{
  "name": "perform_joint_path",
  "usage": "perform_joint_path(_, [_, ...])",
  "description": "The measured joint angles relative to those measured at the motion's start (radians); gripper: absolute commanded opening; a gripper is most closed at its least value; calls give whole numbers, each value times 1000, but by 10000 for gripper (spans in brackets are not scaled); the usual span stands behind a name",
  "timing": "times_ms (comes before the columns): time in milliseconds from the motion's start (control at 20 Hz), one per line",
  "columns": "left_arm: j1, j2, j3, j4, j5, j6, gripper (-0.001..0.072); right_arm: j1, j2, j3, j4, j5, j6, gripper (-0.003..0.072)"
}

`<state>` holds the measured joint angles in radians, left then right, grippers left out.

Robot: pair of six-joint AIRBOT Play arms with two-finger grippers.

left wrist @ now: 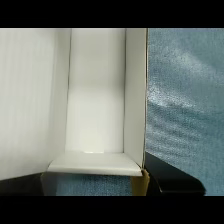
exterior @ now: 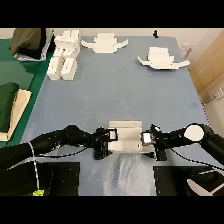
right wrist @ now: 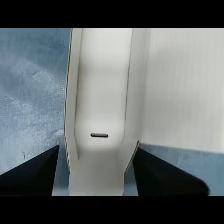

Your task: Fold the box.

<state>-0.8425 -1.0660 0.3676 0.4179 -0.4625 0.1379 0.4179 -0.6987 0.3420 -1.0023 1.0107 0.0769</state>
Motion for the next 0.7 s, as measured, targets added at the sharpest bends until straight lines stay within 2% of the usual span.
perform_joint_path(150, [0, 0, 0, 0, -1, 0, 512, 0, 63, 5, -84, 4, 89, 717])
perform_joint_path(250, [0, 0, 0, 0, -1, 0, 513, 0, 109, 8, -90, 6, 150, 714])
perform_joint_path(700, [0, 0, 0, 2, -3, 3, 513, 0, 394, 69, 63, 106, 661, 702])
